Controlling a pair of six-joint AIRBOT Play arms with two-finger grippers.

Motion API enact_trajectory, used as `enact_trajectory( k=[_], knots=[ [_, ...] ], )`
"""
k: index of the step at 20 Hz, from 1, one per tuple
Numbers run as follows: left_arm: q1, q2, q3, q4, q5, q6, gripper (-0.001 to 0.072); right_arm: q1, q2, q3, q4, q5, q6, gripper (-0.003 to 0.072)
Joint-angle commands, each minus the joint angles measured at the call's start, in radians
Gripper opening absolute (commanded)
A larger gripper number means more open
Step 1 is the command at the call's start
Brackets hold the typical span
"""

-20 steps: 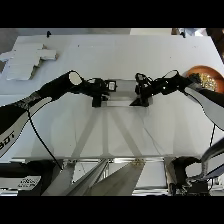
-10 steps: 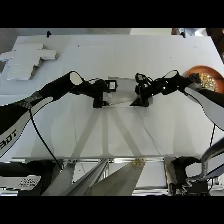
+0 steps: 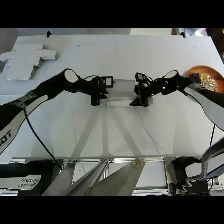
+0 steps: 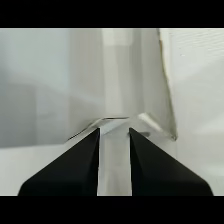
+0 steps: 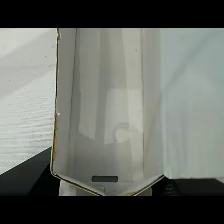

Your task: Fold the box and place the chain.

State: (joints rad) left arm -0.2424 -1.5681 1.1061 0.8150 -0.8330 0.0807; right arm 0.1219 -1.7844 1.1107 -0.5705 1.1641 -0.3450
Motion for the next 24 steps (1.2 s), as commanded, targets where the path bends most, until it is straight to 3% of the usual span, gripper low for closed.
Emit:
enact_trajectory(
  k=[1, 5, 6, 7, 9, 13, 18, 24],
  knots=[
    [0.06, 0.067, 0.0, -0.024, -0.027, 0.001, 0.0205, 0.0, 0.001, 0.001, -0.005, -0.001, -0.003, 0.0456],
    [0.175, 0.144, -0.002, -0.068, -0.187, -0.017, 0.0201, 0.0, 0.001, 0.001, -0.005, -0.001, -0.003, 0.0456],
    [0.202, 0.153, -0.002, -0.068, -0.235, -0.083, 0.0159, 0.0, 0.001, 0.001, -0.005, -0.001, -0.003, 0.0456],
    [0.229, 0.156, -0.002, -0.067, -0.278, -0.172, 0.003, 0.0, 0.001, 0.001, -0.005, -0.001, -0.003, 0.0456],
    [0.273, 0.156, -0.016, -0.071, -0.309, -0.353, 0.0003, 0.0, 0.001, 0.001, -0.005, -0.001, -0.003, 0.0456],
    [0.304, 0.15, -0.113, -0.104, -0.284, -0.617, 0.0002, 0.0, 0.001, 0.001, -0.005, -0.001, -0.003, 0.0456],
    [0.263, 0.127, -0.255, -0.103, -0.172, -0.827, 0.0001, 0.0, 0.001, 0.001, -0.005, -0.001, -0.003, 0.0456],
    [0.171, 0.085, -0.27, -0.103, -0.039, -0.944, 0.0, 0.0, 0.001, 0.001, -0.005, -0.001, -0.003, 0.0456]
  ],
)
